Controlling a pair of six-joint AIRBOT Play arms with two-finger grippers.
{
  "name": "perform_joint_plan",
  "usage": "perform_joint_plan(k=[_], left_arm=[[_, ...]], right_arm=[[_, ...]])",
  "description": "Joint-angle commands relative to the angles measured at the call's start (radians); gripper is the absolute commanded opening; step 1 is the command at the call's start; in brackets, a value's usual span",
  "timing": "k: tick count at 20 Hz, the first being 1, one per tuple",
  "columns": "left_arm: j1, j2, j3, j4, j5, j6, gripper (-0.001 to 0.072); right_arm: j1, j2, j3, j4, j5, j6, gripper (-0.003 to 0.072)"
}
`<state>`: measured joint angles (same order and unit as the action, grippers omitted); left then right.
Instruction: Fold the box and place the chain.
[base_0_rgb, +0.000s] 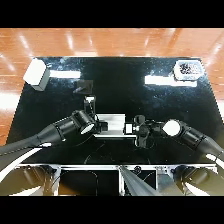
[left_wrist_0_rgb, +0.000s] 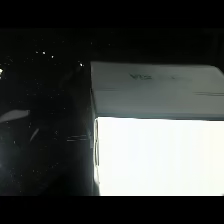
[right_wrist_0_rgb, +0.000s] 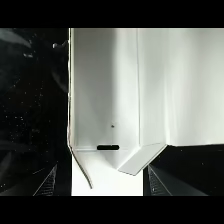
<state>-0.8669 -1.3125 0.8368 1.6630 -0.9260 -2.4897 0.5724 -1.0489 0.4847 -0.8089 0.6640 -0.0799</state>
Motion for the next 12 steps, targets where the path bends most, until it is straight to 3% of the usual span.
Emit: perform_joint_plan(k=[1, 6, 8, 11, 12], left_arm=[[0.0, 0.001, 0.001, -0.004, -0.003, 0.023, 0.0022], [0.0, 0.001, 0.001, -0.004, -0.002, 0.023, 0.0022], [0.0, 0.001, 0.001, -0.004, -0.002, 0.023, 0.0022], [0.0, 0.001, 0.001, -0.004, -0.002, 0.023, 0.0022], [0.0, 0.001, 0.001, -0.004, -0.002, 0.023, 0.0022]], right_arm=[[-0.005, 0.001, 0.0, 0.032, 0.005, -0.084, 0.0696], [-0.005, -0.005, 0.0, 0.099, -0.002, -0.135, 0.0694], [-0.005, -0.015, 0.0, 0.102, -0.002, -0.156, 0.0444], [-0.005, -0.023, 0.0, 0.102, -0.002, -0.167, 0.0412], [-0.005, -0.023, 0.0, 0.103, -0.002, -0.167, 0.0306]])
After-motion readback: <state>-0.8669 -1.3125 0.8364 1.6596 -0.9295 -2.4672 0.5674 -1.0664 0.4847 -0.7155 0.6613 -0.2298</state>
